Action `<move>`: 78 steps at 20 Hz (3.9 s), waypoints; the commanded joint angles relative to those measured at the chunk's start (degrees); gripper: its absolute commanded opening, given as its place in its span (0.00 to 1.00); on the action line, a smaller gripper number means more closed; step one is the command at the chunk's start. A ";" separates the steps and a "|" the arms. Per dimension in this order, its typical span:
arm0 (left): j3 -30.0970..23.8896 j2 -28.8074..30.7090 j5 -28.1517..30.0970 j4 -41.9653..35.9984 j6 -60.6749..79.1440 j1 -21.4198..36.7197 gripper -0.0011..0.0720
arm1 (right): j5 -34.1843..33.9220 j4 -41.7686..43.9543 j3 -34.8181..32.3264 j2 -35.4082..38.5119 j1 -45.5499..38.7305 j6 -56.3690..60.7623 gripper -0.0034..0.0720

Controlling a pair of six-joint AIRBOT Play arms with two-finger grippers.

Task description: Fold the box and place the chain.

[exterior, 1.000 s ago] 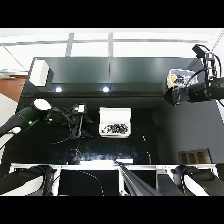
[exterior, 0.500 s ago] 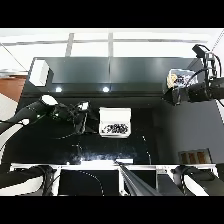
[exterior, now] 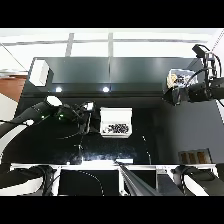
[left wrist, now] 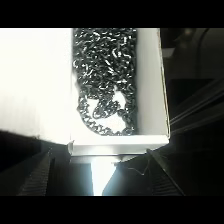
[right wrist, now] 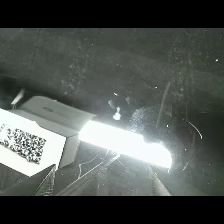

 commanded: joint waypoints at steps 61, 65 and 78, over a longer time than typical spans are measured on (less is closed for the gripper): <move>-0.20 -0.09 8.63 1.03 -11.76 -8.48 0.58 | -8.20 -1.07 -4.46 -1.64 0.02 -0.72 0.98; -0.20 -0.09 8.63 1.03 -11.76 -8.50 0.58 | -20.35 8.63 -10.49 -4.85 1.90 -11.85 0.98; -0.20 -0.09 8.66 1.03 -11.78 -8.50 0.58 | -18.73 30.75 -9.97 -21.03 10.45 -38.82 0.96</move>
